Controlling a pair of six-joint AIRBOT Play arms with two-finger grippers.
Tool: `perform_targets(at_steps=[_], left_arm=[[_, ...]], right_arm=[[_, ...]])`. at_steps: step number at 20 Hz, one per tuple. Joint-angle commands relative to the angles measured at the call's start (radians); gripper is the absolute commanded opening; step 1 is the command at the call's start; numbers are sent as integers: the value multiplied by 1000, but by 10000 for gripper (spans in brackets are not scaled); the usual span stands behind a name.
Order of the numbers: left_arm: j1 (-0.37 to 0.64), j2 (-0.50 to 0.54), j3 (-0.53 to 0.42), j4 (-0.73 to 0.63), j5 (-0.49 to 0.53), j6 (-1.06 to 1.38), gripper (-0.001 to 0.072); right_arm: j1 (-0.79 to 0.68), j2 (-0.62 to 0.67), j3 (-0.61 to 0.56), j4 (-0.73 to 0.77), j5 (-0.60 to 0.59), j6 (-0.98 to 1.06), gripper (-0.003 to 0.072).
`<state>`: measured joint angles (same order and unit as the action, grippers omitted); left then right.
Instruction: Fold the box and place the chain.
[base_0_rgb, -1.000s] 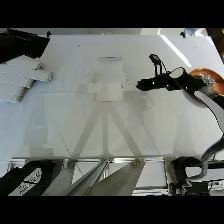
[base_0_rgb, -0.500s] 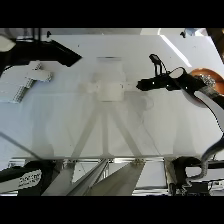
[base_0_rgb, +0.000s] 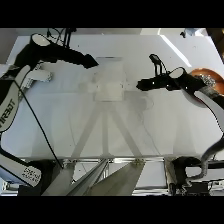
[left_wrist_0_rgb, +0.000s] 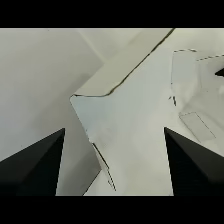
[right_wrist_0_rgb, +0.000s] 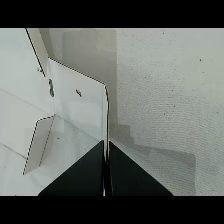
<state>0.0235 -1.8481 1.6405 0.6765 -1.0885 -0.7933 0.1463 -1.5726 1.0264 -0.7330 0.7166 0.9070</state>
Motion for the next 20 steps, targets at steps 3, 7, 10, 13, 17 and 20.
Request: perform_targets(at_steps=[3,7,10,13,17,20], left_arm=[[-58,-69,22,39,135,34,697],[-76,-84,22,43,154,35,697],[-77,-98,22,44,149,40,694],[-76,-101,22,43,49,153,616],[-76,-101,22,38,-96,306,502],[-75,-101,22,16,-102,358,369]], right_arm=[[1,0,1,0,0,0,15],[1,0,1,0,0,0,15],[1,0,1,0,0,0,15],[1,0,1,0,0,0,15],[1,0,1,0,0,0,15],[1,0,1,0,0,0,15]])
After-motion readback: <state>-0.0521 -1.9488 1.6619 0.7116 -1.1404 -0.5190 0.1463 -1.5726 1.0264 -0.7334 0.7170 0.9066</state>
